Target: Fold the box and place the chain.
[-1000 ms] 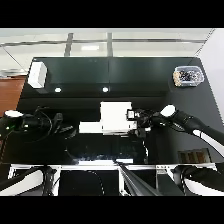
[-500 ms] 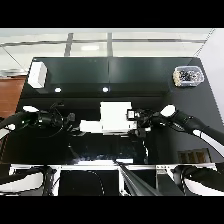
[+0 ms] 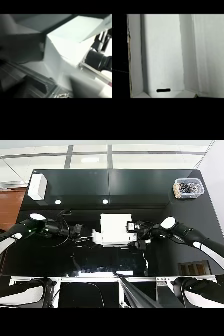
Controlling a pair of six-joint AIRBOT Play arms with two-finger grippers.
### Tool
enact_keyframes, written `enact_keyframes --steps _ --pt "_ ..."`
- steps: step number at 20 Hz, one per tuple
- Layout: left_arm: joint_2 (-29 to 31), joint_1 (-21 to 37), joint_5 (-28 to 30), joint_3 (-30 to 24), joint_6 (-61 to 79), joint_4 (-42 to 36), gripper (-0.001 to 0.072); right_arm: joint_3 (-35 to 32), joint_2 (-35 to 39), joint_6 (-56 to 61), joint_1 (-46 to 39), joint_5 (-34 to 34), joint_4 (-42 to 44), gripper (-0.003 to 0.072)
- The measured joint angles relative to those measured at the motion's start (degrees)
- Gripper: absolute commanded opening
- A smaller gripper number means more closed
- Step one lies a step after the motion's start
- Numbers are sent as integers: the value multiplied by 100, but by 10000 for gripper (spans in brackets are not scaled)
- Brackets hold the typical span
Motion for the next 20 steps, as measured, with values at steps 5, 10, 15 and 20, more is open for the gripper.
enact_keyframes --steps 5,10,15,20 --pt "-2 -210 -164 323 -55 -7 678 0 0 0 0 0 2 162" --pt "0 -767 -286 800 -621 369 599 0 0 0 0 -2 0 162" --pt "0 -1467 -37 1307 -1497 815 590 0 0 0 0 -2 2 161" --pt "2 -1759 72 1572 -1985 1056 588 0 0 0 0 0 0 162"
